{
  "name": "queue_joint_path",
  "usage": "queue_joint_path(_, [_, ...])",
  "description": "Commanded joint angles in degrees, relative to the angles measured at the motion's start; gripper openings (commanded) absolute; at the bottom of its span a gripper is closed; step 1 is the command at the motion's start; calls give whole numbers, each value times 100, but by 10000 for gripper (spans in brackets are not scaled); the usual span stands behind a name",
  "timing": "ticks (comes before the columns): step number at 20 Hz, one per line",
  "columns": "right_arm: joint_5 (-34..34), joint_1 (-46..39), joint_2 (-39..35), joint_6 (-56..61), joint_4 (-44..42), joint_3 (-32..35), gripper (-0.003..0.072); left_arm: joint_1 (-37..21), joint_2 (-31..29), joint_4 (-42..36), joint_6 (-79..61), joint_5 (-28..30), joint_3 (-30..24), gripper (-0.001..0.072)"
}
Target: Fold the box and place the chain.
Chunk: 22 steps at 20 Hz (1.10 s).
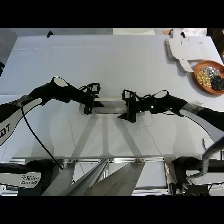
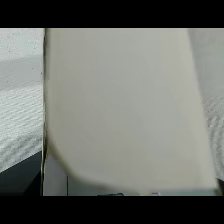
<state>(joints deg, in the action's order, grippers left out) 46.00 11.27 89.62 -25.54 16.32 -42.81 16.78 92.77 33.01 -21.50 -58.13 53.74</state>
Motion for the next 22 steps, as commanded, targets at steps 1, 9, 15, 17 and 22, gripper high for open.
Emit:
queue_joint_path(1, [2,2,-2,2,-2,-4,520,4,-7,-74,-11,-192,0,54])
queue_joint_path(9, [2,2,-2,2,-4,-4,520,-22,-13,-98,-4,-175,0,685])
queue_joint_path(15, [2,2,-2,2,-4,-4,520,-321,-420,57,247,-190,0,694])
queue_joint_path(17, [4,2,-2,2,-4,-4,520,-507,-710,72,249,-192,0,694])
queue_joint_path(22, [4,4,-2,2,-4,-4,520,-1073,-1305,181,896,-210,0,694])
